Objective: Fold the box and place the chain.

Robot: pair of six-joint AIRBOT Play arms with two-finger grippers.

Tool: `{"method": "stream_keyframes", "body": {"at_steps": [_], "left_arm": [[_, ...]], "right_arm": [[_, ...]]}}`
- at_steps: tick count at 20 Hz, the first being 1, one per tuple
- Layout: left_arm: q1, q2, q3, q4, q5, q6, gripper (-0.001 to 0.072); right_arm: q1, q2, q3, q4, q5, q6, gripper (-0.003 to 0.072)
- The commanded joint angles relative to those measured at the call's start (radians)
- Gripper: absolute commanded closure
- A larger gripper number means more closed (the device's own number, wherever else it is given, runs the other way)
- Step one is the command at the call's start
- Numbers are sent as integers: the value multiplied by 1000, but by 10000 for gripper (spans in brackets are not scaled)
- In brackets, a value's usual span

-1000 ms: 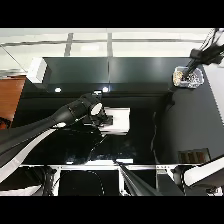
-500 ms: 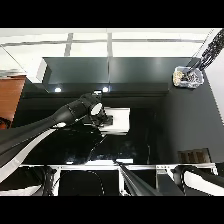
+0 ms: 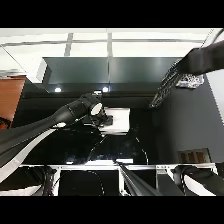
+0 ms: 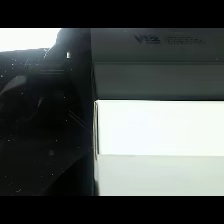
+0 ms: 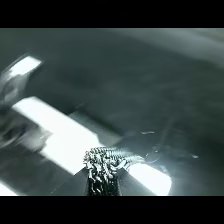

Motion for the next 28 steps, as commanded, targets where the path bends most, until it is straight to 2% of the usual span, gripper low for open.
{"method": "stream_keyframes", "body": {"at_steps": [1, 5, 12, 22, 28], "left_arm": [[0, 0, 1, 1, 4, 0, 687], [0, 0, 1, 1, 3, 0, 687], [0, 0, 1, 1, 3, 0, 687], [0, 0, 1, 1, 3, 0, 687], [0, 0, 1, 1, 3, 0, 687]], "right_arm": [[141, 6, -97, 58, -77, -30, 680], [216, -16, -147, 124, -154, -30, 679], [233, -62, -177, 194, -169, -30, 679], [301, -67, -532, 208, -393, -24, 678], [341, -130, -622, 200, -526, -14, 675]]}}
